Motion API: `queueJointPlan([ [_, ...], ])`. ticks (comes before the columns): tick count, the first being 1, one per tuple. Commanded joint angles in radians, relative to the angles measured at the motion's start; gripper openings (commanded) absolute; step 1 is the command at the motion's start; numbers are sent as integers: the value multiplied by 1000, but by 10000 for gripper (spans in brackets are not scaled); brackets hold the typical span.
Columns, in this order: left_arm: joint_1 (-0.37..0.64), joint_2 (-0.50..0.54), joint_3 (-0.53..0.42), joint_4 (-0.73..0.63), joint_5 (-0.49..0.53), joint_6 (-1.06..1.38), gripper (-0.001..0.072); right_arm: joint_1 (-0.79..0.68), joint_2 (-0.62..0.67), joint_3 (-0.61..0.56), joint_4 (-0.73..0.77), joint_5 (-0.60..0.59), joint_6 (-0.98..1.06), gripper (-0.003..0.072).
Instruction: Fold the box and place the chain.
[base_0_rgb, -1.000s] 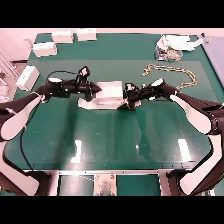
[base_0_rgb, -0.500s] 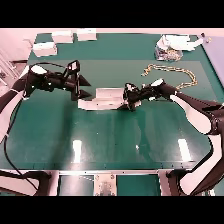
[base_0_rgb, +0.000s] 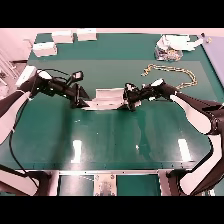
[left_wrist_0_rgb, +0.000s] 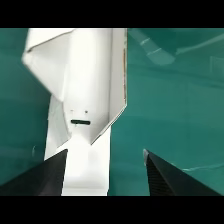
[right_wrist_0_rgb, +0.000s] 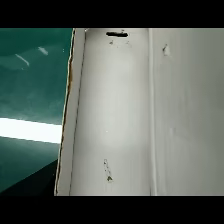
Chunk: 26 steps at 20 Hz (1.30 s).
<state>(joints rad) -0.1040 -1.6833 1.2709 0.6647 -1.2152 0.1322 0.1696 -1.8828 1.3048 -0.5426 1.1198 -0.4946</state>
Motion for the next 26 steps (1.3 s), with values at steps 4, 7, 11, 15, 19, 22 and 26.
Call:
queueJointPlan([
  [4, -51, -21, -4, 13, 133, -4, 544, 0, 0, 0, 0, 0, 0, 478],
  [7, -51, -21, -4, 9, 129, -5, 544, 0, 0, 0, 0, 0, 0, 479],
  [11, -51, -25, -4, 9, 90, -5, 543, 0, 0, 0, 0, 0, 0, 478],
  [15, -71, -48, -7, 10, 101, -2, 463, 0, 0, 0, 0, 0, 0, 479],
  [19, -90, -48, -16, 16, 186, -1, 462, 0, 0, 0, 0, 0, 0, 478],
  [22, -89, -48, -15, 18, 188, 0, 355, 0, 0, 0, 0, 0, 0, 478],
  [26, -89, -48, -15, 16, 209, 6, 354, 0, 0, 0, 0, 0, 0, 479],
])
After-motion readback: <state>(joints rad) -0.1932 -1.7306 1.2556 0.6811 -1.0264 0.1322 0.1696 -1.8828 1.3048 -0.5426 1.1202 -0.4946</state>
